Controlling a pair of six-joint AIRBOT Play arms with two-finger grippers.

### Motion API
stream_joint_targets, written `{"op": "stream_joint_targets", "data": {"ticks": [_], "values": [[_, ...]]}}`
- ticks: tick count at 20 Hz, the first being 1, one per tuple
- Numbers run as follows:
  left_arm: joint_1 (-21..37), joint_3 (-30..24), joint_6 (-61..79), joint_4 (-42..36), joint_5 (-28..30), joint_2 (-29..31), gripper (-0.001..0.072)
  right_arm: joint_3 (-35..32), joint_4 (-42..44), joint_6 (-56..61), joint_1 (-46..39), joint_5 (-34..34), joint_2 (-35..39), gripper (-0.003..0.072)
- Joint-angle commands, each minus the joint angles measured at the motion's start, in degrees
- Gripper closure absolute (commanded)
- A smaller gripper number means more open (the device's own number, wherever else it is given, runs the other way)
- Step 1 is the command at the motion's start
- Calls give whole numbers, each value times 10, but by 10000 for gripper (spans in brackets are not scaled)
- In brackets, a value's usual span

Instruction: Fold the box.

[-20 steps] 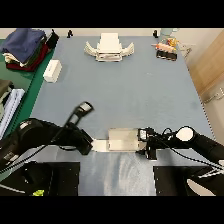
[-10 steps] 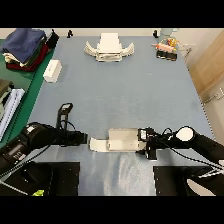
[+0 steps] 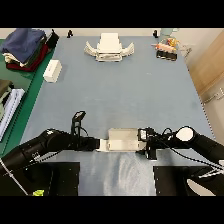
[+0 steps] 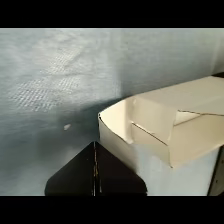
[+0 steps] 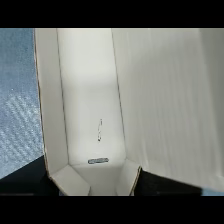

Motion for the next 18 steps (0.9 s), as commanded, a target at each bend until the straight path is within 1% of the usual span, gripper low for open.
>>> {"op": "stream_joint_targets", "data": {"ticks": [1, 7, 15, 16, 17, 18], "values": [[-33, 3, 1, -41, 56, -6, 695, 0, 0, 0, 0, 0, 0, 183], [-35, 19, 0, -42, 59, 24, 693, 0, 0, 0, 0, 0, 0, 183], [-35, 18, 1, -42, 70, 24, 690, 0, 0, 0, 0, 0, 0, 183], [-35, 18, 1, -42, 72, 24, 515, 0, 0, 0, 0, 0, 0, 183], [-35, 18, 1, -42, 73, 23, 267, 0, 0, 0, 0, 0, 0, 183], [-35, 18, 1, -42, 72, 21, 271, 0, 0, 0, 0, 0, 0, 183]]}}
